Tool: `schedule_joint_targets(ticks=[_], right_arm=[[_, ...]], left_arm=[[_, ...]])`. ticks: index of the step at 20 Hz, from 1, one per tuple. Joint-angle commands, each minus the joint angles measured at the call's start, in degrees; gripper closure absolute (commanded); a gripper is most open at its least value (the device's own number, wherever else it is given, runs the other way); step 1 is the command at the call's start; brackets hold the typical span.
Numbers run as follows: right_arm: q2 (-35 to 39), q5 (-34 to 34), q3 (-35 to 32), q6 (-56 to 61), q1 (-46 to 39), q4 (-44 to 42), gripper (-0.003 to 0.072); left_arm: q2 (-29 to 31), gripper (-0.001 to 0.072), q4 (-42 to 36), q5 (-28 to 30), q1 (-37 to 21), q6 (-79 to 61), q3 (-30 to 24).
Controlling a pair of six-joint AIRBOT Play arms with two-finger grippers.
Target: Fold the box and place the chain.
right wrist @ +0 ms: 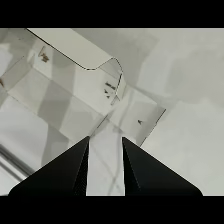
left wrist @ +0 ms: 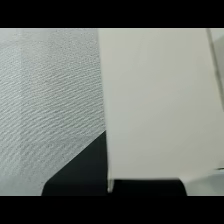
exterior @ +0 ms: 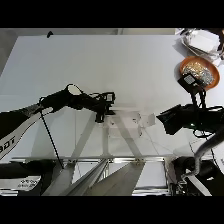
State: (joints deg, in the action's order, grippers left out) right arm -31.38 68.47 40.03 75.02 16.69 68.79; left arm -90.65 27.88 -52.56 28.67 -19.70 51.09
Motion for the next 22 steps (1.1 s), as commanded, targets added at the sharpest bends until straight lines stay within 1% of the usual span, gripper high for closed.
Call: schedule_joint_targets(ticks=[1,4,5,8,10,12,14,16,17,18,19,20,21,22], right_arm=[[0.1,0.0,0.0,-0.1,0.0,0.4,0.0450],[0.0,0.0,0.0,-3.2,0.0,0.6,0.0450],[0.0,0.1,0.0,-5.9,0.0,0.5,0.0471],[-0.2,0.0,-0.5,-15.5,0.0,0.0,0.0673],[-1.9,1.1,-2.5,-23.1,0.0,0.1,0.0671],[-5.7,1.6,-5.2,-30.8,0.0,-0.6,0.0671],[-10.3,1.0,-6.0,-33.6,0.2,-3.1,0.0671],[-13.4,-1.0,-6.0,-35.3,2.2,-4.6,0.0670],[-14.4,-0.9,-6.1,-41.8,4.3,-4.2,0.0609],[-15.3,-0.9,-6.1,-47.6,6.6,-4.1,0.0439],[-15.7,-2.1,-6.1,-50.1,8.6,-4.2,0.0289],[-15.8,-3.7,-6.1,-50.0,9.1,-4.2,0.0109],[-15.8,-5.3,-6.1,-49.7,9.1,-3.3,0.0027],[-15.8,-6.8,-6.3,-49.0,9.5,-0.5,-0.0010]], left_arm=[[0.0,0.0698,0.0,0.1,0.0,0.0,0.0],[0.0,0.0698,0.0,0.0,0.0,0.0,0.0],[0.0,0.0698,0.0,0.0,0.0,0.0,0.0],[0.0,0.0698,0.0,0.0,0.0,0.0,0.0],[0.0,0.0698,0.0,0.0,0.0,0.0,0.0],[0.0,0.0698,0.0,0.0,0.0,0.0,0.0],[0.0,0.0698,0.0,0.0,0.0,0.0,0.0],[0.0,0.0698,0.0,0.0,0.0,0.0,0.0],[0.0,0.0698,0.0,0.0,0.0,0.0,0.0],[0.0,0.0698,0.0,0.0,0.0,0.0,0.0],[0.0,0.0698,0.0,0.0,0.0,0.0,0.0],[0.0,0.0698,0.0,0.0,0.0,0.0,0.0],[0.0,0.0698,0.0,0.0,0.0,0.0,0.0],[0.0,0.0698,0.0,0.0,0.0,0.0,0.0]])
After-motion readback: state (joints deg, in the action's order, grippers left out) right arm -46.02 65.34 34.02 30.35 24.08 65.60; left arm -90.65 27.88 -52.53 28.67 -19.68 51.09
